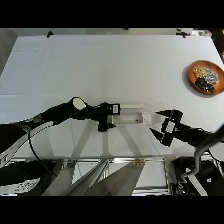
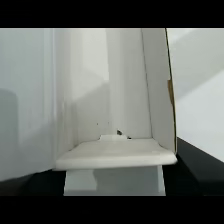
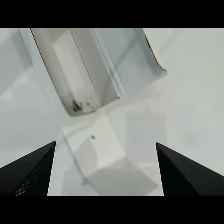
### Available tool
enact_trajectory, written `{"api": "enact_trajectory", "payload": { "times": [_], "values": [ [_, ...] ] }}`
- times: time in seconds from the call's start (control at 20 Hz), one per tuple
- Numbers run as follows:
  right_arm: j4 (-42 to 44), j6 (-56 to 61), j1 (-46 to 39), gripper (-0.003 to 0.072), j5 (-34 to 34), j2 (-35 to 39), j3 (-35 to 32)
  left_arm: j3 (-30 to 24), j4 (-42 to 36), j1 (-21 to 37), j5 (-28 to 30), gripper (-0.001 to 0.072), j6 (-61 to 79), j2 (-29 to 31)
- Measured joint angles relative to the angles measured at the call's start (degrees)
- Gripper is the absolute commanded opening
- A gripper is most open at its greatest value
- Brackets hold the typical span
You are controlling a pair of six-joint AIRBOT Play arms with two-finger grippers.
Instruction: Fold the box and place the chain.
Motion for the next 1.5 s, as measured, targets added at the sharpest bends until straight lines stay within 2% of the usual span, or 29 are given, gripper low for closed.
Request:
{"api": "enact_trajectory", "payload": {
  "times": [0.15,0.2,0.25,0.35,0.45,0.5,0.65,1.15,1.5],
  "values": [
    [4.07,0.74,0.00,0.0653,-1.51,1.20,0.00,0.00,0.07,0.00,2.01,0.0346,-1.73,0.00],
    [5.16,0.79,0.00,0.0626,-2.40,1.40,0.00,0.02,0.17,0.00,2.38,0.0347,-2.08,0.00],
    [6.16,0.92,0.00,0.0532,-3.28,1.51,-0.02,0.02,0.26,0.00,2.54,0.0347,-2.27,0.00],
    [7.96,0.96,0.00,0.0262,-4.92,1.42,-0.02,0.02,0.46,0.00,2.54,0.0346,-2.49,0.02],
    [9.64,0.96,0.00,0.0132,-5.95,0.37,-0.02,0.02,0.57,0.00,2.49,0.0347,-2.56,0.02],
    [10.91,0.59,0.00,0.0016,-6.34,-0.61,-0.02,0.02,0.66,0.00,2.36,0.0347,-2.60,0.02],
    [15.96,-4.04,0.00,0.0018,-6.93,-4.79,-0.02,0.04,1.09,0.02,1.42,0.0346,-2.67,0.02],
    [40.68,-33.14,0.02,0.0018,-8.04,-21.90,0.00,0.07,5.73,0.04,-4.17,0.0347,-2.67,0.07],
    [51.04,-45.44,0.04,0.0015,-11.65,-26.47,0.00,0.07,6.23,0.04,-4.68,0.0347,-2.71,0.07]
  ]
}}
